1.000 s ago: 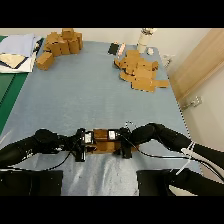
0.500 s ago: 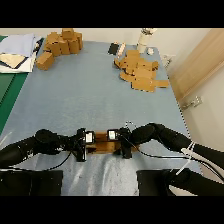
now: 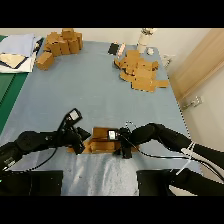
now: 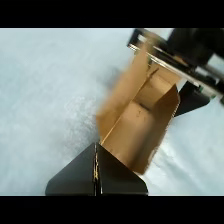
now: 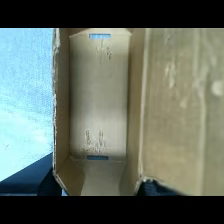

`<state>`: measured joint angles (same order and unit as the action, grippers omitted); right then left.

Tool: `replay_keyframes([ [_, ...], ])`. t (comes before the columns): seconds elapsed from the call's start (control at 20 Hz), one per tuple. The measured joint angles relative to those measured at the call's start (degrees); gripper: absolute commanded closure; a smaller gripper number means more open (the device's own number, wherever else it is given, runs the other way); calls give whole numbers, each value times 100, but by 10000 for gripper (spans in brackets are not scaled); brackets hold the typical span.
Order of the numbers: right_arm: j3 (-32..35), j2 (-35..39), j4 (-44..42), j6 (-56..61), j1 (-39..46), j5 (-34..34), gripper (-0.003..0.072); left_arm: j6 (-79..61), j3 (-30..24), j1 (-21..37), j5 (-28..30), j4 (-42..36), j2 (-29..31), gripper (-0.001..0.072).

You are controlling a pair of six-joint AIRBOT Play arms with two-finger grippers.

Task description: Fold the box.

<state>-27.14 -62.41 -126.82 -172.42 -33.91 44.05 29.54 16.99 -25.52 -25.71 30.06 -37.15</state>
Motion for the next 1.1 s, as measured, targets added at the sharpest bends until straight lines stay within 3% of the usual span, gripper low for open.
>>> replay_keyframes([
  [0.1,0,0,0,0,0,-2,168,2332,0,330,-455,1370,605,699],
  [0.2,0,0,2,0,0,-2,168,4704,0,776,-1259,2841,1093,699],
  [0.35,0,0,0,0,-2,-2,168,6791,-28,1325,-2472,4004,1325,699],
  [0.45,0,0,0,0,-2,-2,168,7226,-81,1447,-2769,4019,1248,700],
  [0.6,0,0,0,-2,-2,-2,168,7451,-155,1379,-2776,3821,857,700],
  [1.1,0,0,2,0,-2,-2,168,6883,-177,131,-1224,2365,-667,700],
])
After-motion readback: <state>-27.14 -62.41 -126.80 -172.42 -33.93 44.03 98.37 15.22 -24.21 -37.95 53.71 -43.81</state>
